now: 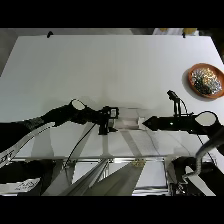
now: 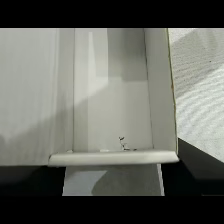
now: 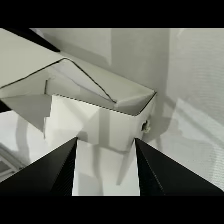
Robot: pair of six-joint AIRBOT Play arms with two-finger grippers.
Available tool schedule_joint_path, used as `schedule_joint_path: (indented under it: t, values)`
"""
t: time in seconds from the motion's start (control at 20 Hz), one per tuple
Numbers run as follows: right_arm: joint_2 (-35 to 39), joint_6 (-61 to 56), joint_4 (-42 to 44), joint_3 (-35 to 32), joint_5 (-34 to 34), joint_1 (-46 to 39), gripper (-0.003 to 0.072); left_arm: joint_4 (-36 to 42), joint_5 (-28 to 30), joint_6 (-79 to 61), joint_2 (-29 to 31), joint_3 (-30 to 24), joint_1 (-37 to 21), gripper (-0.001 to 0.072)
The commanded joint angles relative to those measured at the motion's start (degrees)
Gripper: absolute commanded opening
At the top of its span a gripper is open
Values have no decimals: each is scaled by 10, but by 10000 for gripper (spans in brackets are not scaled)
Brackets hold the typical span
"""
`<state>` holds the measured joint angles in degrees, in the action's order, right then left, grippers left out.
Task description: Fold the box and place the chain.
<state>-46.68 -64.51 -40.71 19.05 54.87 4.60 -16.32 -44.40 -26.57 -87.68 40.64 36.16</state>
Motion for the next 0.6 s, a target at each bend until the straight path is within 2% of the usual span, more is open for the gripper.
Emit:
schedule_joint_path:
  t: [0.0,0.15,0.55]
  values:
    - [1,-79,-52,10,-34,40,408,0,0,0,0,0,0,210]
    - [-9,-168,-122,54,-35,85,407,0,0,0,0,0,0,210]
    - [-107,-430,-287,140,-26,247,377,0,0,0,0,0,0,210]
